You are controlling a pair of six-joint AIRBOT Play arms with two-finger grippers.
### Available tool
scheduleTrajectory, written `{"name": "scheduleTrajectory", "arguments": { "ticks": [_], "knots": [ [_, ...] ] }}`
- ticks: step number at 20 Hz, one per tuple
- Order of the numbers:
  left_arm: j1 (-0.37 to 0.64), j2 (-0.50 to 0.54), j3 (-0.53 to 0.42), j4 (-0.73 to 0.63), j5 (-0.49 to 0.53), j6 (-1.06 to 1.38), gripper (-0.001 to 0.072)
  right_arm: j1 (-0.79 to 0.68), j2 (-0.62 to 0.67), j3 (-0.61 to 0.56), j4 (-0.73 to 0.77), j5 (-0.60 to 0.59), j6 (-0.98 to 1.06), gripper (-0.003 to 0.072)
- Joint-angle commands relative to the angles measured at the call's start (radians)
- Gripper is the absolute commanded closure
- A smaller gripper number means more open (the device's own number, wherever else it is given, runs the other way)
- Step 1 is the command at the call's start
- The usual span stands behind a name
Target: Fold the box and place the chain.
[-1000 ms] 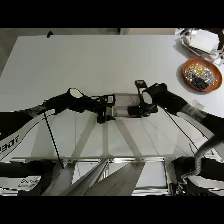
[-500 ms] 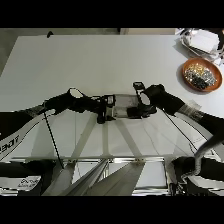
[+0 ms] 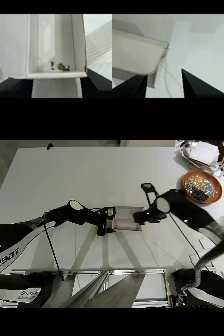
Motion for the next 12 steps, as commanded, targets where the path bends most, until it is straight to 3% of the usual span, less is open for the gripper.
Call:
{"name": "scheduleTrajectory", "arguments": {
  "ticks": [1, 3, 7, 10, 12],
  "knots": [
    [0.000, 0.000, 0.000, 0.000, 0.001, 0.000, 0.0438, -0.145, 0.109, 0.024, -0.006, 0.032, -0.117, 0.0222],
    [0.000, 0.000, 0.000, 0.000, 0.000, 0.000, 0.0438, -0.294, 0.111, 0.054, -0.017, 0.010, -0.200, 0.0222],
    [0.000, 0.000, 0.000, 0.000, 0.000, 0.000, 0.0438, -0.650, 0.070, 0.090, -0.028, -0.179, -0.381, 0.0227],
    [0.000, 0.000, 0.000, 0.000, 0.000, 0.000, 0.0438, -0.856, -0.100, 0.194, -0.024, -0.194, -0.442, 0.0227],
    [0.000, 0.000, 0.000, 0.000, 0.001, 0.000, 0.0438, -0.915, -0.227, 0.278, -0.023, -0.193, -0.454, 0.0227]
  ]
}}
